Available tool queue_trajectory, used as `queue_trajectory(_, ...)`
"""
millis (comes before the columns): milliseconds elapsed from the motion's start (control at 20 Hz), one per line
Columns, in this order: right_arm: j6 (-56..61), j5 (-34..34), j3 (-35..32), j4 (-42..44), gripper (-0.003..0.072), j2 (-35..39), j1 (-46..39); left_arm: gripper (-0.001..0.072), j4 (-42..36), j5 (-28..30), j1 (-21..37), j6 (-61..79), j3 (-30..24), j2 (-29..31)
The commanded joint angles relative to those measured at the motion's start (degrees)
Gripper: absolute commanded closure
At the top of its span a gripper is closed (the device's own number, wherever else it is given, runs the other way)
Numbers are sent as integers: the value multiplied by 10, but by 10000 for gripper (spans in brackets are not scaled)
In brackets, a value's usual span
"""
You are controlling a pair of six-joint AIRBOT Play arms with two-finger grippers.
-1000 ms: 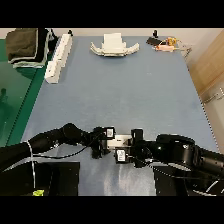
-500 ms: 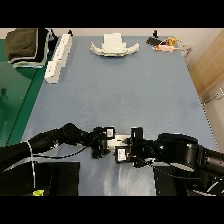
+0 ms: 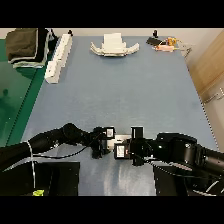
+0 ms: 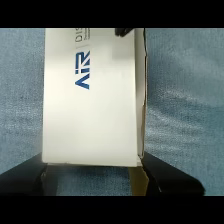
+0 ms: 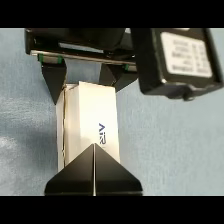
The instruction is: Fold the box.
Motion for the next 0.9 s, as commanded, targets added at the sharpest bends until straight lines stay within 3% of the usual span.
queue_trajectory(0, 4, -2, 0, -6, 681, -17, 0, 239, 0, 0, 0, 0, 0, 0)
queue_trajectory(300, 1, 0, -20, 51, 681, -40, 2, 239, 0, 0, 0, 0, 0, 0)
queue_trajectory(850, 1, -9, -25, 51, 681, -56, 1, 239, 0, 0, 0, 0, 0, 0)
